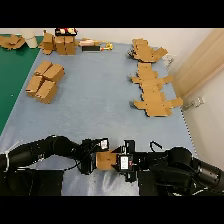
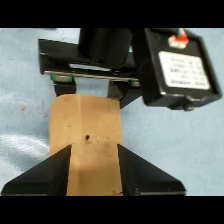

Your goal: Fold the box.

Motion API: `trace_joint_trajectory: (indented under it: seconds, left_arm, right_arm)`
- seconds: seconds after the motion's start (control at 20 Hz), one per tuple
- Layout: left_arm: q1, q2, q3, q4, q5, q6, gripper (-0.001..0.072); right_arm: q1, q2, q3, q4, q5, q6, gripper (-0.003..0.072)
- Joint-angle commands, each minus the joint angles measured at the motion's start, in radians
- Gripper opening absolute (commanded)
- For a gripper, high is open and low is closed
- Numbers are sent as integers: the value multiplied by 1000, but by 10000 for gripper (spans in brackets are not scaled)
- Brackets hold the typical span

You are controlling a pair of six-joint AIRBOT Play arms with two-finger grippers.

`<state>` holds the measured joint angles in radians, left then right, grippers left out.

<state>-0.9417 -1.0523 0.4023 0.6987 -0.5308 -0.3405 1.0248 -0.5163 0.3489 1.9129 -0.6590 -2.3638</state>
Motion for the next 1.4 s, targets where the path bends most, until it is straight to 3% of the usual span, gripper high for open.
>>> trace_joint_trajectory:
  seconds: [0.0,0.3,0.7,0.85,0.95,1.05,1.1,1.35]
  left_arm:
    - [0,1,0,0,0,0,462]
    - [0,1,0,0,0,0,462]
    - [0,1,0,0,0,0,462]
    - [0,1,0,0,0,0,462]
    - [0,1,0,1,0,0,462]
    - [0,1,0,0,0,0,462]
    - [0,1,0,1,0,0,462]
    - [0,1,0,0,0,0,462]
  right_arm:
    - [0,1,-14,7,-38,-20,458]
    - [0,-46,-19,-97,5,-69,458]
    - [0,-46,-19,-92,3,-107,454]
    - [0,-46,-19,-92,1,-109,373]
    - [0,-46,-19,-91,-11,-108,269]
    - [10,-45,-19,-92,-11,-108,257]
    - [23,-45,-19,-92,-12,-108,196]
    - [55,-43,-19,-97,-11,-105,179]
